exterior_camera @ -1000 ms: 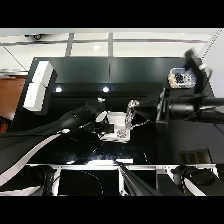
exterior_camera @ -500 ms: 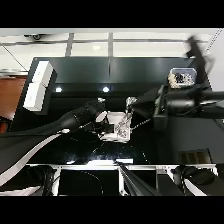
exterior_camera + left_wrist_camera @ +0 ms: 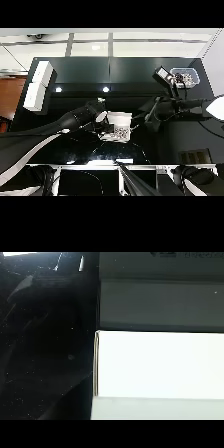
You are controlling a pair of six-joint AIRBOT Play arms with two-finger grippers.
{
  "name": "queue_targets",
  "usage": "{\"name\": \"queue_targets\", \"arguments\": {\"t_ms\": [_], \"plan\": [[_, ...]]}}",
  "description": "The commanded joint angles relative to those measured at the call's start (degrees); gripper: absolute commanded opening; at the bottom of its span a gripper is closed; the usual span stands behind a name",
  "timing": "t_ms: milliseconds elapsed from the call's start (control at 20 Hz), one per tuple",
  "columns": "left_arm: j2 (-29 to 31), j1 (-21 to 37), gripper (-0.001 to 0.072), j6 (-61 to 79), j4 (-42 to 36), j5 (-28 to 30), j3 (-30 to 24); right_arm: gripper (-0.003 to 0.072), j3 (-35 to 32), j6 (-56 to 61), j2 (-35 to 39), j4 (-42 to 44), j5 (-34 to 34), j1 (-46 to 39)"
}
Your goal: Fold the box and place the chain.
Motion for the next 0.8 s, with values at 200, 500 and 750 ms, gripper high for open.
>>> {"name": "queue_targets", "arguments": {"t_ms": [200, 500, 750], "plan": [[0.0, 0.04, 0.003, 0.02, -0.02, 0.02, 0.0, 0.0703, -16.94, -7.56, -0.11, -14.23, -12.37, -4.33], [0.0, 0.04, 0.003, 0.02, -0.11, 0.0, 0.0, 0.0702, -25.51, -38.69, -6.08, -0.07, -23.61, 0.76], [0.0, 0.04, 0.003, 0.02, -0.11, 0.07, 0.02, 0.0694, -25.46, -55.6, -12.44, 11.26, -25.4, 0.79]]}}
